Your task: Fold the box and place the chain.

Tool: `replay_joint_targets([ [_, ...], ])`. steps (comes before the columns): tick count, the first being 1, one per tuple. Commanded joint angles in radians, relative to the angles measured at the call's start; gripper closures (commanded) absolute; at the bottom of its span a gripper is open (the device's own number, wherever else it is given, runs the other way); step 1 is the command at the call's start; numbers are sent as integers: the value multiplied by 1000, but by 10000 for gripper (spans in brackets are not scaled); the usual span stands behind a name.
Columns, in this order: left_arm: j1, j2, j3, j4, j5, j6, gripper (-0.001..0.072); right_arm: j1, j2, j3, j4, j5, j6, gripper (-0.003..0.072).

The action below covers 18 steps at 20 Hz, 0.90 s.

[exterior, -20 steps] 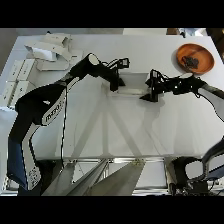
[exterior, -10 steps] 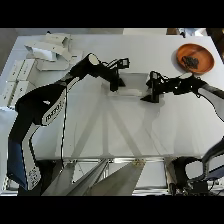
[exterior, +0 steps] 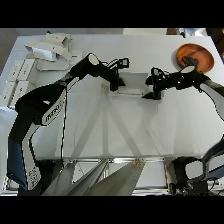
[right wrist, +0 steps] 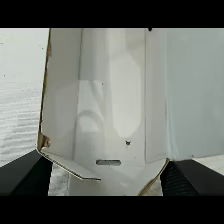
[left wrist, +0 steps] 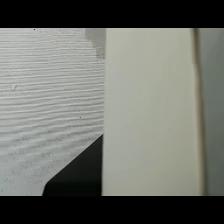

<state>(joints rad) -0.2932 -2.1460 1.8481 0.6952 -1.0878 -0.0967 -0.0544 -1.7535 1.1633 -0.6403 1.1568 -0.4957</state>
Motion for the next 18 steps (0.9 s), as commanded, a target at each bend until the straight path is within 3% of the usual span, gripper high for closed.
replay_joint_targets([
  [1, 0, 0, 0, 0, -1, 0, 696, 0, -5, 21, -2, 11, 2, 24],
  [7, 0, 0, 0, 0, -1, 0, 696, 0, -59, 65, 11, 27, 18, 24],
  [14, 0, 0, 0, 0, -1, 0, 696, 8, -93, 98, -2, 164, 51, 24],
  [18, 0, 0, 0, 0, -1, 0, 696, 13, -93, 98, -35, 132, 95, 24],
])
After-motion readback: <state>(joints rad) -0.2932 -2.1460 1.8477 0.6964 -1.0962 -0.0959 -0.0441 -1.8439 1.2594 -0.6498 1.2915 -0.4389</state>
